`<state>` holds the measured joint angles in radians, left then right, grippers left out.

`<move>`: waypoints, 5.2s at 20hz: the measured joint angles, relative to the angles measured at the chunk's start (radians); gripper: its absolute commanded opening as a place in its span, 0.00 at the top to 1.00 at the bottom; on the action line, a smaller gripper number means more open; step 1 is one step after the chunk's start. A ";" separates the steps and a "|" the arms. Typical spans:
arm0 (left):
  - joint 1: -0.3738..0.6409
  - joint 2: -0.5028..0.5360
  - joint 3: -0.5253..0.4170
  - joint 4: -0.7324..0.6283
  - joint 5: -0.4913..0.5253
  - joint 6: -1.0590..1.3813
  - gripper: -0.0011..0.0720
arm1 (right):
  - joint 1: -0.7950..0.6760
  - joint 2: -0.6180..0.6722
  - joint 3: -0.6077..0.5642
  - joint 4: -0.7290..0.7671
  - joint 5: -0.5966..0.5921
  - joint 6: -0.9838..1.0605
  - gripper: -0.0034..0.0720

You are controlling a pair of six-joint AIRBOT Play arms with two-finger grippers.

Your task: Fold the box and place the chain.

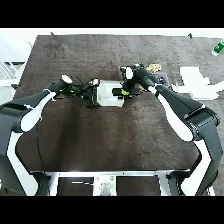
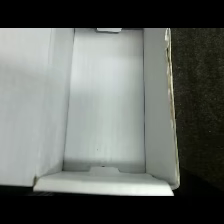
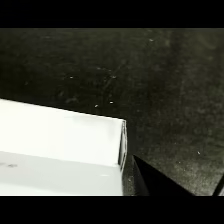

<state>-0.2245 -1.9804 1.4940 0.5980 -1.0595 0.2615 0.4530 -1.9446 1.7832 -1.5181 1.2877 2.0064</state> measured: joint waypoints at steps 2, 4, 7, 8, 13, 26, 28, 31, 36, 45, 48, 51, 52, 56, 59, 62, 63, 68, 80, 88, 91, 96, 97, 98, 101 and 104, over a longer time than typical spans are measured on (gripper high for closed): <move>0.000 0.000 0.000 0.000 0.000 0.000 0.13 | 0.003 -0.002 0.003 -0.002 0.004 0.029 0.66; 0.000 0.000 0.000 0.000 -0.001 0.000 0.13 | 0.005 -0.002 0.004 -0.003 0.007 0.053 0.68; 0.000 0.000 0.000 0.000 -0.002 0.001 0.13 | 0.007 -0.003 0.005 -0.005 0.018 0.080 0.68; 0.000 0.000 0.000 0.000 -0.002 0.001 0.13 | 0.008 -0.003 0.005 -0.006 0.023 0.086 0.68; 0.000 0.000 0.000 0.001 -0.002 0.001 0.13 | 0.008 -0.004 0.005 -0.016 0.037 0.102 0.93; 0.000 0.000 0.000 0.002 0.002 0.000 0.13 | 0.008 0.004 0.005 -0.031 0.048 0.053 0.27; 0.000 0.000 0.000 0.001 0.001 0.000 0.13 | 0.008 0.019 0.005 -0.030 0.062 0.026 0.27; 0.000 0.000 0.000 0.000 0.001 0.000 0.13 | 0.008 0.065 0.005 -0.030 0.070 -0.016 0.27; 0.000 0.000 0.000 0.000 0.000 0.000 0.13 | -0.004 0.209 0.005 -0.077 0.055 -0.121 0.27; 0.000 0.000 0.000 0.000 0.000 0.000 0.13 | -0.253 0.285 -0.022 -0.143 -0.119 -0.237 0.47; 0.000 0.000 0.000 0.000 0.000 0.000 0.13 | -0.327 0.228 -0.030 -0.066 -0.172 -0.303 0.47; 0.000 0.000 0.000 0.000 0.001 0.000 0.13 | -0.362 0.164 -0.032 -0.007 -0.206 -0.354 0.48; 0.000 0.000 0.000 0.000 0.000 0.000 0.13 | -0.369 0.145 -0.034 0.005 -0.211 -0.365 0.48; 0.000 0.000 0.000 0.000 0.001 0.000 0.13 | -0.381 0.076 -0.034 0.076 -0.225 -0.413 0.50; 0.000 0.000 0.000 0.000 0.001 0.000 0.13 | -0.381 0.042 -0.034 0.117 -0.222 -0.433 0.57; 0.000 0.000 0.000 0.000 0.001 0.000 0.13 | -0.381 0.020 -0.034 0.135 -0.207 -0.442 0.60; 0.000 0.000 0.000 0.000 0.001 0.000 0.13 | -0.380 0.014 -0.033 0.137 -0.204 -0.443 0.70; 0.000 0.000 0.000 0.000 0.001 0.000 0.13 | -0.379 0.003 -0.023 0.140 -0.181 -0.447 0.94; 0.000 0.000 0.000 0.000 0.001 0.000 0.13 | -0.359 0.305 -0.006 0.138 -0.156 -0.490 0.94; 0.000 0.000 0.000 0.000 0.001 0.000 0.13 | -0.235 0.517 -0.005 0.139 -0.120 -0.549 0.94; 0.000 0.000 0.000 0.000 0.001 0.000 0.13 | -0.159 0.546 -0.005 0.139 -0.103 -0.563 0.94; 0.000 0.000 0.000 0.000 0.001 0.000 0.13 | -0.021 0.560 -0.026 0.139 -0.094 -0.581 0.94; 0.000 0.000 0.000 0.000 0.001 0.000 0.13 | 0.003 0.560 -0.035 0.139 -0.095 -0.583 0.94; 0.000 0.000 0.000 0.000 0.001 0.000 0.13 | 0.023 0.560 -0.046 0.139 -0.101 -0.585 0.94; 0.000 0.000 0.000 0.000 0.001 0.000 0.13 | 0.063 0.546 -0.081 0.141 -0.143 -0.588 0.94; 0.000 0.000 0.000 0.000 0.001 0.000 0.13 | 0.078 0.509 -0.121 0.148 -0.201 -0.588 0.94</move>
<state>-0.2241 -1.9804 1.4944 0.5983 -1.0588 0.2619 0.5312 -1.4357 1.6627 -1.3705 1.0863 1.4181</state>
